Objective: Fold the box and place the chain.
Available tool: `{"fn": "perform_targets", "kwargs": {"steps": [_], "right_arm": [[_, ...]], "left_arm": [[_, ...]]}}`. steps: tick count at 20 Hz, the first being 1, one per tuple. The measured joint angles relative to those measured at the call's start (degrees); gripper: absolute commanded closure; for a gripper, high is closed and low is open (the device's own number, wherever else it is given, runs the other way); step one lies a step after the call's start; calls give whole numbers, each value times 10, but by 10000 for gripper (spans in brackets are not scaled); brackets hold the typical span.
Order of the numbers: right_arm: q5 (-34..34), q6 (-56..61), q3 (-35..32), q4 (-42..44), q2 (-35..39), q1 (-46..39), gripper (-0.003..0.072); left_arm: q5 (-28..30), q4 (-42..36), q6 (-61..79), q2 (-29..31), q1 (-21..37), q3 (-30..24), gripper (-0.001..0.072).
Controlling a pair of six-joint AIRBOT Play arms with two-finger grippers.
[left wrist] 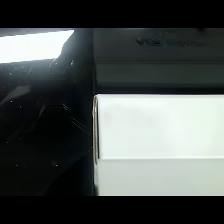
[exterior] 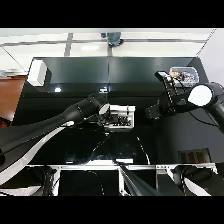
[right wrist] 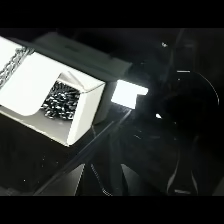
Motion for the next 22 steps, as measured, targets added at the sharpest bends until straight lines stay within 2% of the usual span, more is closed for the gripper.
{"fn": "perform_targets", "kwargs": {"steps": [1,2,5,9,14,15,16,17,18,22], "right_arm": [[-7,-3,-8,8,2,6,164],[-18,-6,-17,18,4,12,53],[-70,-20,-56,59,7,35,59],[-195,-40,-104,106,7,73,69],[-327,-47,-123,135,6,93,69],[-341,-48,-124,142,5,95,153],[-352,-48,-125,147,5,96,355],[-358,-48,-126,151,5,96,511],[-364,-48,-127,155,5,97,635],[-363,-48,-127,161,5,98,681]], "left_arm": [[1,-1,0,0,0,0,681],[2,-2,0,0,0,0,681],[2,-2,0,0,0,0,681],[2,-2,0,0,0,0,681],[2,-2,1,0,0,0,681],[2,-2,1,0,0,0,681],[2,-2,1,0,0,0,681],[1,-2,0,0,0,0,681],[2,-2,0,0,0,0,681],[2,-2,0,0,0,0,681]]}}
